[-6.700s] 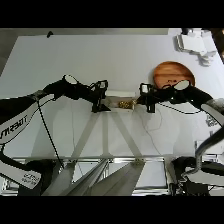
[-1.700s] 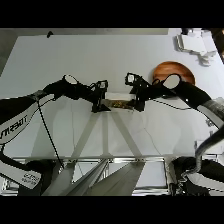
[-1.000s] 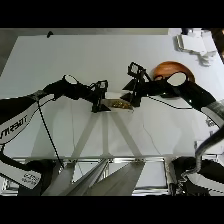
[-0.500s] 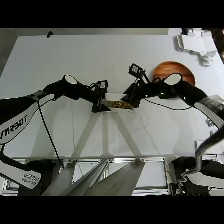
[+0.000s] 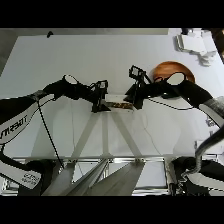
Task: Fold the box and place the chain.
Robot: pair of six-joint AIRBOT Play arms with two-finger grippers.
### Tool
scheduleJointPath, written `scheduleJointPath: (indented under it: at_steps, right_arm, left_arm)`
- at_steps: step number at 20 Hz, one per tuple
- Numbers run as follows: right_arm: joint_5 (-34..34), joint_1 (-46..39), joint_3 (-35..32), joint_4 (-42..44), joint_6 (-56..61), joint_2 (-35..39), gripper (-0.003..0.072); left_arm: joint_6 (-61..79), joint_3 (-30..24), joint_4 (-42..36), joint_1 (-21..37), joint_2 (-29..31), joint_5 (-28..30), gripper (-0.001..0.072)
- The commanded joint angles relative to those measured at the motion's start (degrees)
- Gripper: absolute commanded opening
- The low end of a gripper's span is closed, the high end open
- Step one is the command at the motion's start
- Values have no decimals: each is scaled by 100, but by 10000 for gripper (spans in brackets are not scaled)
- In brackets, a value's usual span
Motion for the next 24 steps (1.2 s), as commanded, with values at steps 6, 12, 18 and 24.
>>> scheduleJointPath:
  at_steps: [6, 12, 18, 24]
  right_arm:
    - [-754, 245, -251, -595, -2, 39, 222]
    - [-608, 411, -319, -651, 48, 42, 231]
    - [-109, 411, -321, -662, 90, 42, 342]
    - [-728, 411, -328, -761, 92, 42, 340]
  left_arm:
    - [2, 7, 2, 2, 2, 2, 257]
    - [2, 7, 2, 2, 2, 2, 257]
    - [2, 7, 2, 0, 2, 0, 257]
    - [2, 7, 2, 2, 2, 0, 257]
